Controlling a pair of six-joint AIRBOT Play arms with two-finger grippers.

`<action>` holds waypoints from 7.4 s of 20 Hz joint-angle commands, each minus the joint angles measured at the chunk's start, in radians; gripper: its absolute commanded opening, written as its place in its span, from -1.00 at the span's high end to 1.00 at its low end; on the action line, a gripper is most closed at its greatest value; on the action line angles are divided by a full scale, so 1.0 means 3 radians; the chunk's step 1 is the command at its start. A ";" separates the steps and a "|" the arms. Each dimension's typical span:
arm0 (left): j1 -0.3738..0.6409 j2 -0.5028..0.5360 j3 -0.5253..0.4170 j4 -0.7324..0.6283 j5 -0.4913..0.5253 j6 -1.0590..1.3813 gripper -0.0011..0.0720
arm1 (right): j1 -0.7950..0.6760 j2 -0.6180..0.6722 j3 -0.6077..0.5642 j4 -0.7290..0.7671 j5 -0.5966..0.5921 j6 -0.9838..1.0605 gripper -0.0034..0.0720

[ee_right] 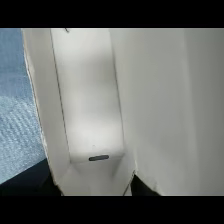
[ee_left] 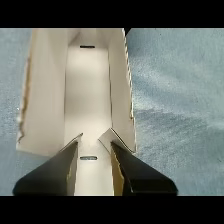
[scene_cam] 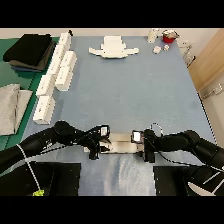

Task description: Fold the box.

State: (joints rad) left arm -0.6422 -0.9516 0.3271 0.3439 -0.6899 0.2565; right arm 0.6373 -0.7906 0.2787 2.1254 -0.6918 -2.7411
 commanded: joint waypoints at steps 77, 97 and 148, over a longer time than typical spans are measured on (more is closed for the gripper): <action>0.0409 0.0659 -0.0081 0.0533 -0.0233 -0.5475 -0.12 | 0.0001 0.0000 0.0001 0.0006 0.0008 0.0006 -0.41; -0.1363 -0.0487 0.1503 0.3649 -0.0875 -0.9143 0.03 | 0.0001 0.0000 0.0001 0.0006 0.0008 0.0006 -0.41; -0.1722 -0.1232 0.2049 0.4178 -0.1330 -0.9584 0.06 | 0.0001 0.0000 0.0001 0.0006 0.0008 0.0006 -0.42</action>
State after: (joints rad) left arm -1.1576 -1.3209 0.9386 1.5867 -1.0729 -2.6175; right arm 0.6373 -0.7906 0.2790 2.1277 -0.6891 -2.7396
